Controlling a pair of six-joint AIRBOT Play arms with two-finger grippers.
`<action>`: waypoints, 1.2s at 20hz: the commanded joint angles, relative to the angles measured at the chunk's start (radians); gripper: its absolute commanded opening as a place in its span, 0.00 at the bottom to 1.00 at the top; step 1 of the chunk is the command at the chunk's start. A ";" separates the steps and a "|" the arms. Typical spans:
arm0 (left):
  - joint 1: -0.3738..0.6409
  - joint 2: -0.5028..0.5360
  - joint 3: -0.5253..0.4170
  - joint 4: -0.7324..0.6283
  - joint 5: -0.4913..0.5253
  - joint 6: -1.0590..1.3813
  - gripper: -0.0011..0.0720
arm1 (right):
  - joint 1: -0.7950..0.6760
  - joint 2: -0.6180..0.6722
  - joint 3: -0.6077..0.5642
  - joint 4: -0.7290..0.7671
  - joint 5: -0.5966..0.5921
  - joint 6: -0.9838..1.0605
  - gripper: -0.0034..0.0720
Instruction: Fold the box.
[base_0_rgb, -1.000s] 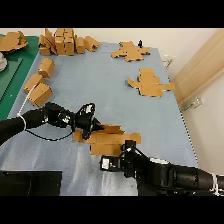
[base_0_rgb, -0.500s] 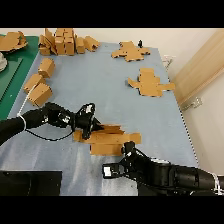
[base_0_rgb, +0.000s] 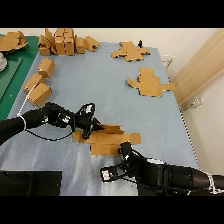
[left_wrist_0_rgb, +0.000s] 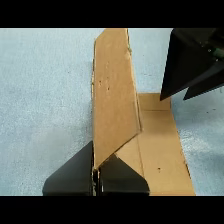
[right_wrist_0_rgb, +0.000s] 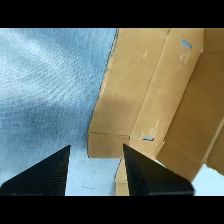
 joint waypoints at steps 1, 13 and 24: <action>0.000 0.001 0.001 0.000 0.000 0.000 0.03 | 0.000 -0.042 -0.001 -0.057 0.034 -0.004 0.71; 0.000 0.001 0.001 0.000 0.000 0.000 0.03 | 0.000 -0.051 0.000 -0.126 0.081 -0.003 0.71; 0.000 0.001 0.001 0.000 0.000 0.000 0.03 | 0.000 -0.051 0.000 -0.113 0.028 -0.004 0.71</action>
